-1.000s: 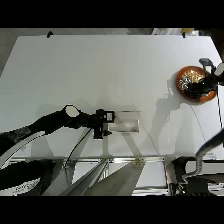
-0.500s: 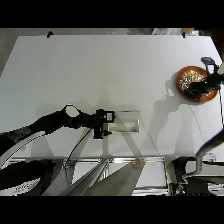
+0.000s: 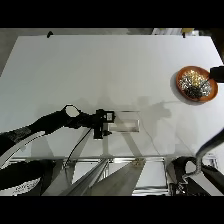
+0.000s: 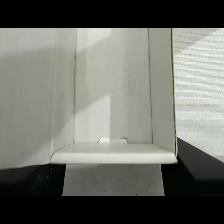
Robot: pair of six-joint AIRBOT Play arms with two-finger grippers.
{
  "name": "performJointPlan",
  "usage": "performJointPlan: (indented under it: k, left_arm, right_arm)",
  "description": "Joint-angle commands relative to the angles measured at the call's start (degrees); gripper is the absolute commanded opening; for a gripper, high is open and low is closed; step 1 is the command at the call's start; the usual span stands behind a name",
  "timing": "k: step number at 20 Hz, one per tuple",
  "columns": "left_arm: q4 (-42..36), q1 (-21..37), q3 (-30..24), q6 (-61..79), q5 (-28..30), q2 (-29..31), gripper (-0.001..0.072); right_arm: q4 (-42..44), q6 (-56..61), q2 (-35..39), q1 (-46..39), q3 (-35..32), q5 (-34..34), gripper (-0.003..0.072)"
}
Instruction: Fold the box and place the chain.
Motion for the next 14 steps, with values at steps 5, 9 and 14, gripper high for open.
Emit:
performJointPlan:
  k: [5,9,14]
  left_arm:
    - [0.0,0.0,0.0,0.0,0.0,0.0,0.0205]
    - [0.0,0.0,0.0,0.0,0.0,0.0,0.0205]
    - [0.0,0.0,0.0,0.0,0.0,0.0,0.0205]
  right_arm:
    - [25.5,-2.3,20.3,2.0,0.0,13.0,0.0016]
    - [34.8,0.0,25.5,11.9,0.0,13.4,0.0016]
    - [37.8,0.0,26.2,27.1,-0.2,9.9,0.0016]
